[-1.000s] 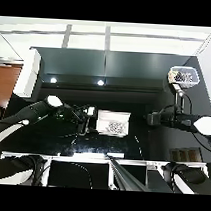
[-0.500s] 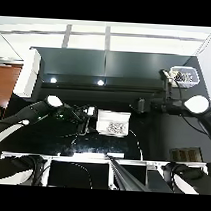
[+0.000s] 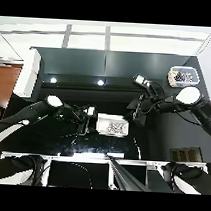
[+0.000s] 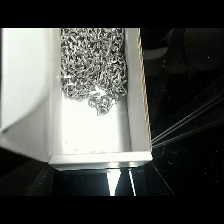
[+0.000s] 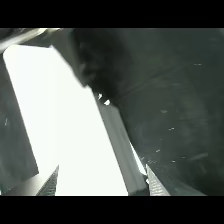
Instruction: Fold the box and place the chain.
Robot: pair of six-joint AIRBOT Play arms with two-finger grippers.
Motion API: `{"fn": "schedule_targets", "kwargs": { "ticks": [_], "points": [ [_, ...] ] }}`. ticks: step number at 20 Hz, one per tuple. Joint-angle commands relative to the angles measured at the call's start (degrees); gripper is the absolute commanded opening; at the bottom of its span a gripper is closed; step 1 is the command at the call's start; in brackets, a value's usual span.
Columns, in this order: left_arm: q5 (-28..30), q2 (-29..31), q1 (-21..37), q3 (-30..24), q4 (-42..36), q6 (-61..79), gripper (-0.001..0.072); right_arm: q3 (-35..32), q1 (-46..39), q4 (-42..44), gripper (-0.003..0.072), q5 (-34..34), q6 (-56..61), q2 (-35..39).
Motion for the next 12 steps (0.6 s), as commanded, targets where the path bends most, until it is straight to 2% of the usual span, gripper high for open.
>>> {"fn": "schedule_targets", "kwargs": {
  "ticks": [1,5,12],
  "points": [
    [0.0,0.0,0.0,0.0,0.0,0.0,0.0466,0.3,3.4,-6.8,0.0635,3.1,-5.4,0.0],
    [0.0,0.0,0.0,0.0,0.0,0.0,0.0466,-1.3,7.2,-7.9,0.0635,3.3,-9.7,0.0],
    [0.0,0.0,0.0,0.0,0.0,0.0,0.0466,-4.2,10.4,-7.8,0.0635,-2.3,-10.3,-0.1]
  ]
}}
